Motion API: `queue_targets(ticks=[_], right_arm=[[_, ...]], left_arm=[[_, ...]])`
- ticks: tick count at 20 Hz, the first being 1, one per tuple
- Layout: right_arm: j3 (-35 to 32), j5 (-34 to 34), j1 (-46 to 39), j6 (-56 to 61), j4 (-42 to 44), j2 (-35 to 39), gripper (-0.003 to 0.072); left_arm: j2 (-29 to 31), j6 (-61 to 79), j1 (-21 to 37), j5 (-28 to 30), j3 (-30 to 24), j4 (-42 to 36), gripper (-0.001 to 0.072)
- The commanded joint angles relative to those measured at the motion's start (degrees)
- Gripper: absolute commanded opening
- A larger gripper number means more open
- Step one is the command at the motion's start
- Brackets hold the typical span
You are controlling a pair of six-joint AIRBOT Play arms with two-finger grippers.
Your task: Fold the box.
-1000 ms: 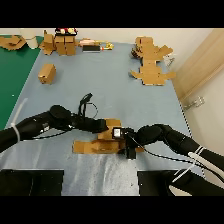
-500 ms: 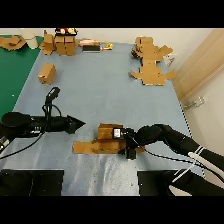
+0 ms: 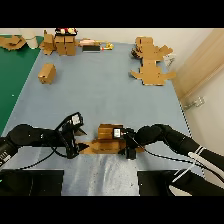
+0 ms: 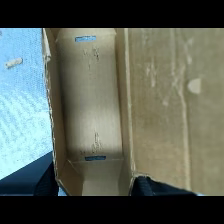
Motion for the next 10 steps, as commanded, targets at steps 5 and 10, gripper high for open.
queue_targets(ticks=[5,10], right_arm=[[0.04,0.02,0.04,0.02,0.02,0.0,0.0502],[0.04,0.02,0.04,0.02,0.02,0.0,0.0502]], left_arm=[[-8.66,8.92,-5.25,1.4,0.02,4.74,0.0537],[-9.94,8.87,-5.27,1.53,0.94,1.95,0.0541]])
